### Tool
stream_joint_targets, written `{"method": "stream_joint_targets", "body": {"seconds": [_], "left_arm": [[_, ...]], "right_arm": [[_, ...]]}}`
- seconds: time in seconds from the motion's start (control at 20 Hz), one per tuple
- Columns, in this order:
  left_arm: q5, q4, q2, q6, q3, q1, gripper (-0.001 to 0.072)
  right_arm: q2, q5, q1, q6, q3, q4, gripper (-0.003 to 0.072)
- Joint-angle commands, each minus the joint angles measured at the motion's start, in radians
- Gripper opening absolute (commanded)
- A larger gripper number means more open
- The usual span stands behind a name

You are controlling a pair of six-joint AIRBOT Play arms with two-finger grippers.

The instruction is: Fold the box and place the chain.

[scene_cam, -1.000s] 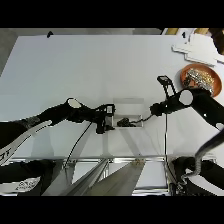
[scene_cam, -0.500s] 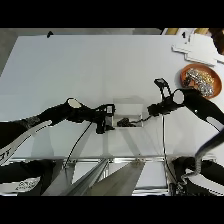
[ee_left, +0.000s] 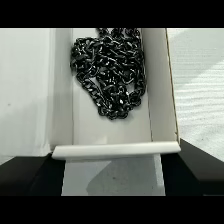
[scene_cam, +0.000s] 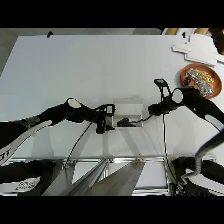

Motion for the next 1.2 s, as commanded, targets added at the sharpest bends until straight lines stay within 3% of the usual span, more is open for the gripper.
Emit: {"method": "stream_joint_targets", "body": {"seconds": [0.0, 0.5, 0.8, 1.15], "left_arm": [[0.000, 0.000, 0.000, 0.000, 0.001, 0.000, 0.0151], [0.000, 0.000, 0.000, 0.000, 0.001, 0.000, 0.0151], [0.000, 0.000, 0.000, 0.000, 0.001, 0.000, 0.0151], [0.000, 0.000, 0.000, 0.000, 0.001, 0.000, 0.0151]], "right_arm": [[0.024, 0.030, 0.001, -0.013, 0.000, 0.001, 0.0176], [0.053, 0.052, 0.001, -0.013, 0.000, 0.002, 0.0188], [0.053, 0.069, 0.001, -0.011, 0.000, 0.002, 0.0281], [0.026, 0.003, 0.001, -0.007, -0.001, 0.040, 0.0282]]}}
